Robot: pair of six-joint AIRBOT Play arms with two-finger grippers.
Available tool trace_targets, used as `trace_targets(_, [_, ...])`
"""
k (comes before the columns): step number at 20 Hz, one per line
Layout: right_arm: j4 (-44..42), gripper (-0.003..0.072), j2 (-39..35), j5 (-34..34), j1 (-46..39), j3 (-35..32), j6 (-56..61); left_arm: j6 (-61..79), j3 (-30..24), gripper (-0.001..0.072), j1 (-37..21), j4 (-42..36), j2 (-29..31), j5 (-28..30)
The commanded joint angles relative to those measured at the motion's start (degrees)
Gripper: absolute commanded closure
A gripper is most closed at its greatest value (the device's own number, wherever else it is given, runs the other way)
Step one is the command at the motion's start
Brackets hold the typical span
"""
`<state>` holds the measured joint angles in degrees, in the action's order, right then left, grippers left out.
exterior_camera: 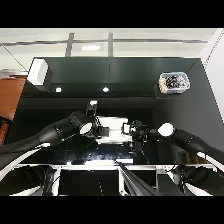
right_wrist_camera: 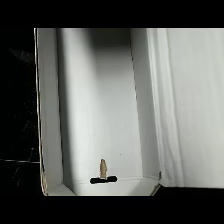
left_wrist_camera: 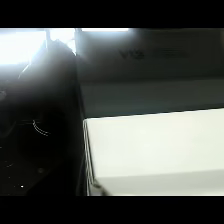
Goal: Fold the box and place the chain.
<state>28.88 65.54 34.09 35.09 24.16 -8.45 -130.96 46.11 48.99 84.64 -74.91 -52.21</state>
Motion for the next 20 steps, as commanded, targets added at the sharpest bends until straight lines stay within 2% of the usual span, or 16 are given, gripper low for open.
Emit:
trace_targets(1, [-0.04,0.0158,0.02,0.0,0.02,0.07,0.02,-0.07,0.39,0.0549,0.07,0.07,0.02,-1.86])
trace_targets(4, [-0.04,0.0158,0.02,0.0,0.04,0.07,0.0,-0.07,0.39,0.0681,0.22,0.28,-0.02,-2.21])
trace_targets(7, [-0.04,0.0158,0.02,0.0,0.04,0.07,0.0,-0.04,0.39,0.068,0.39,0.31,-0.02,-2.08])
trace_targets(8, [-0.04,0.0158,0.02,0.0,0.02,0.07,0.0,-0.07,0.42,0.0655,0.39,0.15,-0.02,-2.05])
trace_targets(10, [-0.04,0.0158,0.02,0.0,0.02,0.07,0.02,-0.07,0.42,0.0418,0.35,0.17,0.0,-2.43])
trace_targets(11, [-0.04,0.0158,0.02,0.0,0.04,0.07,0.0,-0.07,0.46,0.0334,0.31,0.15,0.0,-2.95])
trace_targets(12, [-0.04,0.0158,0.02,0.0,0.04,0.07,0.0,-0.04,0.46,0.0285,0.2,0.17,0.04,-3.48])
trace_targets(17, [-0.04,0.0158,0.02,0.0,0.04,0.07,0.02,-0.02,0.46,0.0285,0.17,0.17,0.07,-3.74])
trace_targets(20, [-0.04,0.0158,0.02,0.0,0.02,0.07,0.0,-0.04,0.46,0.0292,0.17,0.17,0.04,-1.97])
